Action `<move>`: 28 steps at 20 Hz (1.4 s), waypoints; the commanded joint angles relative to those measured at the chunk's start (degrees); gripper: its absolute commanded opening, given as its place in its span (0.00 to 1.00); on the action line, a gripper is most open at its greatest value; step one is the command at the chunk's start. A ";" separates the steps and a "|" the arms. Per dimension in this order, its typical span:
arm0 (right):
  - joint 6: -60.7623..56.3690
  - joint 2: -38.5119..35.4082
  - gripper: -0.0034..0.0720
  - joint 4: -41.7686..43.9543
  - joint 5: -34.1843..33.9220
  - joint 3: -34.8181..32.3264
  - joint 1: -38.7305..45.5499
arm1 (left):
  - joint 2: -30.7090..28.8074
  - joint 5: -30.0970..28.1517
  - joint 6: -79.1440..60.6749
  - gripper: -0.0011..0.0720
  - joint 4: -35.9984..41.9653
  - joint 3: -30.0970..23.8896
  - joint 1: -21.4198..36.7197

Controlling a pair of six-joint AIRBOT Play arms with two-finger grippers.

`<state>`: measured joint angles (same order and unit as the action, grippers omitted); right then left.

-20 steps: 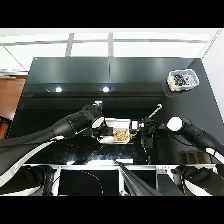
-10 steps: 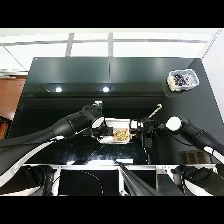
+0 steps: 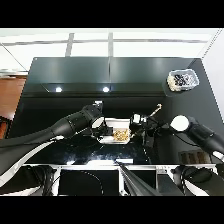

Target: Fold the box and place the chain.

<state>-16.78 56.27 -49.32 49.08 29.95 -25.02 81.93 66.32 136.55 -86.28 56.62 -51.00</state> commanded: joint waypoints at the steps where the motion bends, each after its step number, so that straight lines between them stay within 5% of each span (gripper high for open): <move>1: -11.08 -7.67 0.11 -0.90 7.48 4.96 0.20 | 0.04 -0.04 -0.02 0.06 -0.07 0.02 0.02; 10: -27.52 -13.64 0.11 0.63 18.34 25.75 0.17 | 0.04 -0.02 -0.02 0.06 -0.04 0.02 0.02; 14: -29.53 -13.64 0.11 9.33 18.64 30.77 0.20 | 0.04 0.00 -0.02 0.06 -0.04 0.02 0.02; 19: -29.49 -13.62 0.11 18.27 17.20 31.45 0.20 | 0.04 0.00 -0.02 0.06 -0.04 0.02 0.02; 24: -30.51 -11.04 0.11 13.44 19.69 30.71 0.13 | 0.04 0.00 -0.02 0.06 -0.04 0.02 0.02; 28: -30.91 -8.74 0.11 12.39 18.53 24.02 0.13 | 0.04 0.00 -0.02 0.06 -0.04 0.02 0.02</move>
